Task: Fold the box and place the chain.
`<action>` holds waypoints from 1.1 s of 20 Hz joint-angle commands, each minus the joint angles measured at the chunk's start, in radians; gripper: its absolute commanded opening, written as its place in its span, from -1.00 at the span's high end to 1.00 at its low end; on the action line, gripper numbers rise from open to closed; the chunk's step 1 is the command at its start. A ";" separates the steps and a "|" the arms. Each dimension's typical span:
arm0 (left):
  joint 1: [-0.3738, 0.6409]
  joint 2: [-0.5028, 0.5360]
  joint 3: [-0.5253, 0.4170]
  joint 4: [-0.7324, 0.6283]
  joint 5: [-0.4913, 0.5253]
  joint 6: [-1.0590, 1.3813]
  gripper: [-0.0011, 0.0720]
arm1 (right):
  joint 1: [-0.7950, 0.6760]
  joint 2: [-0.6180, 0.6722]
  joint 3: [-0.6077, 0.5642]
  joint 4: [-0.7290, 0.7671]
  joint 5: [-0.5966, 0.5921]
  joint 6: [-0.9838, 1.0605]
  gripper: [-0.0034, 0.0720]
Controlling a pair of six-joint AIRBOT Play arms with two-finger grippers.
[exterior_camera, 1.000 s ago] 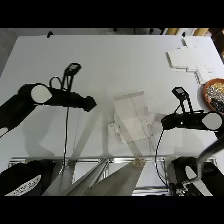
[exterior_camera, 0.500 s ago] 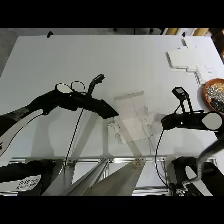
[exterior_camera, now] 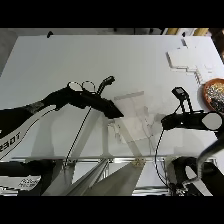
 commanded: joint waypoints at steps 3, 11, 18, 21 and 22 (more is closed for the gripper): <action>-0.026 -0.014 0.008 0.034 0.037 0.041 0.30 | 0.001 0.001 -0.001 -0.001 -0.006 -0.001 0.86; -0.042 0.019 0.040 0.121 0.058 0.253 0.96 | 0.001 0.044 0.035 0.000 0.011 -0.012 0.32; -0.044 0.219 0.037 0.376 -0.145 0.145 0.98 | 0.001 0.242 0.255 -0.068 0.130 -0.012 0.12; -0.059 0.290 -0.026 0.373 -0.109 0.212 0.98 | 0.001 0.313 0.255 -0.066 0.156 -0.011 0.12; -0.058 0.293 -0.047 0.354 -0.037 0.239 0.98 | 0.001 0.319 0.255 -0.063 0.176 -0.010 0.12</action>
